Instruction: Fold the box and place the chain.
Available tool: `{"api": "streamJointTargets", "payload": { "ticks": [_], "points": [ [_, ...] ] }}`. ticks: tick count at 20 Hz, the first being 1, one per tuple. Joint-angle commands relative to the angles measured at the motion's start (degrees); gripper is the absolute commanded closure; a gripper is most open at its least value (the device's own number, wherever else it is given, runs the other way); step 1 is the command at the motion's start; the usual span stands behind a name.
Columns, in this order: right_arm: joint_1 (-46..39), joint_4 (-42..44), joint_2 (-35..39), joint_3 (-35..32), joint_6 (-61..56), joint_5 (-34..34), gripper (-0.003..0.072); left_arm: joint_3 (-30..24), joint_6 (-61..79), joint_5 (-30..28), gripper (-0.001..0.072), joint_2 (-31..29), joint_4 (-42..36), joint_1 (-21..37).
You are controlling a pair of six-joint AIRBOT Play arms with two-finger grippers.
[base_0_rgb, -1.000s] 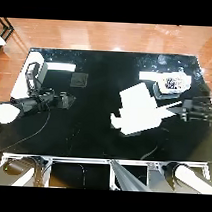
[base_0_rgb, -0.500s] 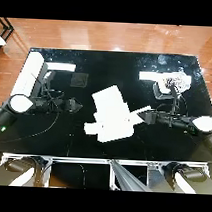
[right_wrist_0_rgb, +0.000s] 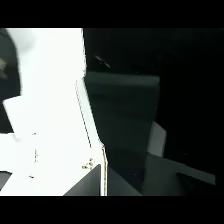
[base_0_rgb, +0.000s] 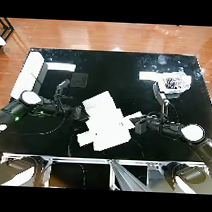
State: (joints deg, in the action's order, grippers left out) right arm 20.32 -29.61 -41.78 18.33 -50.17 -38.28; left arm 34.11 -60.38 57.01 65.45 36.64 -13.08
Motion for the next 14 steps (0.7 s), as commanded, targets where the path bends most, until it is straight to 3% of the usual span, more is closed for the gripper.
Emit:
{"api": "streamJointTargets", "payload": {
  "ticks": [1,5,7,14],
  "points": [
    [1.9,2.5,0.1,-0.5,-1.2,2.4,0.0666,0.0,12.5,3.8,0.0075,6.3,-6.5,0.0],
    [1.9,3.0,0.1,-0.4,-2.4,2.4,0.0666,0.0,29.6,7.2,0.0076,13.6,-17.0,0.0],
    [1.9,3.0,0.1,-0.4,-3.1,2.3,0.0666,0.0,42.4,12.1,0.0076,16.4,-21.9,0.0],
    [1.9,2.8,0.1,-0.4,-3.7,1.9,0.0666,0.2,49.9,13.4,0.0091,19.2,-20.6,0.2]
  ]
}}
